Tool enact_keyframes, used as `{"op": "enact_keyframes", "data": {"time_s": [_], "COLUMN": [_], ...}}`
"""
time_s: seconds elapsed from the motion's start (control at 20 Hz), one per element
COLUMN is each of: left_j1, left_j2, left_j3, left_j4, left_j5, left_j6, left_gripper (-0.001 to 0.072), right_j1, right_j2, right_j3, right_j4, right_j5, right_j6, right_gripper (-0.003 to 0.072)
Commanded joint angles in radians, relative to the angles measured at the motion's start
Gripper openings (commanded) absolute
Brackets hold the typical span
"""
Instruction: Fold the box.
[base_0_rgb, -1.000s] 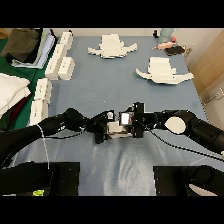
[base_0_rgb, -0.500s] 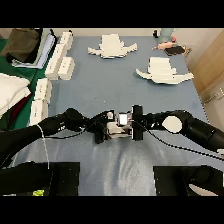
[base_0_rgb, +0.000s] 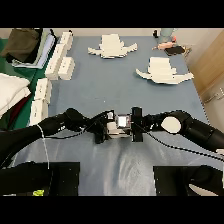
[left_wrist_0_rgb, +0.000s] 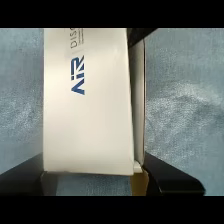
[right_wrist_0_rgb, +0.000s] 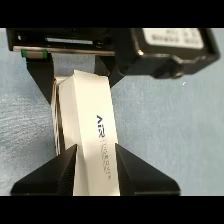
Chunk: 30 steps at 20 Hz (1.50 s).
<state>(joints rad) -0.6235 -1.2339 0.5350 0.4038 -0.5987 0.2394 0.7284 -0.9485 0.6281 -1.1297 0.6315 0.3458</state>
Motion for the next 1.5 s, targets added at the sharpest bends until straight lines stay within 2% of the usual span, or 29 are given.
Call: {"op": "enact_keyframes", "data": {"time_s": [0.0,0.5,0.6,0.7,0.95,1.0,1.05,1.1,1.25,1.45], "left_j1": [0.000,0.000,0.000,0.000,0.000,0.000,0.000,0.000,0.000,0.000], "left_j2": [0.000,0.000,0.000,0.000,0.000,0.000,0.000,0.000,0.000,0.000], "left_j3": [0.000,0.000,0.000,0.000,0.000,0.000,0.000,0.000,0.000,0.000], "left_j4": [0.000,0.000,0.000,0.000,0.000,0.000,0.000,0.000,0.000,0.000], "left_j5": [0.005,0.005,0.005,0.005,0.005,0.005,0.005,0.005,0.005,0.005], "left_j6": [0.000,0.000,0.000,0.000,0.000,0.000,0.000,0.000,0.000,0.000], "left_gripper": [0.0368,0.0368,0.0367,0.0368,0.0367,0.0368,0.0367,0.0367,0.0367,0.0367], "right_j1": [0.019,0.028,0.027,0.025,0.025,0.025,0.022,0.014,-0.010,-0.012], "right_j2": [-0.007,-0.013,0.014,0.041,0.097,0.105,0.110,0.114,0.117,0.168], "right_j3": [0.000,-0.002,-0.002,-0.002,-0.002,-0.002,-0.002,-0.005,-0.033,-0.136], "right_j4": [0.004,0.011,0.010,0.006,-0.003,-0.005,-0.017,-0.019,0.012,0.124], "right_j5": [0.008,0.026,0.024,0.022,0.066,0.076,0.087,0.093,0.072,-0.126], "right_j6": [0.001,0.002,0.002,0.007,0.175,0.238,0.303,0.357,0.462,0.476], "right_gripper": [0.0351,0.0355,0.0427,0.0427,0.0412,0.0365,0.0142,0.0003,0.0002,0.0001]}}
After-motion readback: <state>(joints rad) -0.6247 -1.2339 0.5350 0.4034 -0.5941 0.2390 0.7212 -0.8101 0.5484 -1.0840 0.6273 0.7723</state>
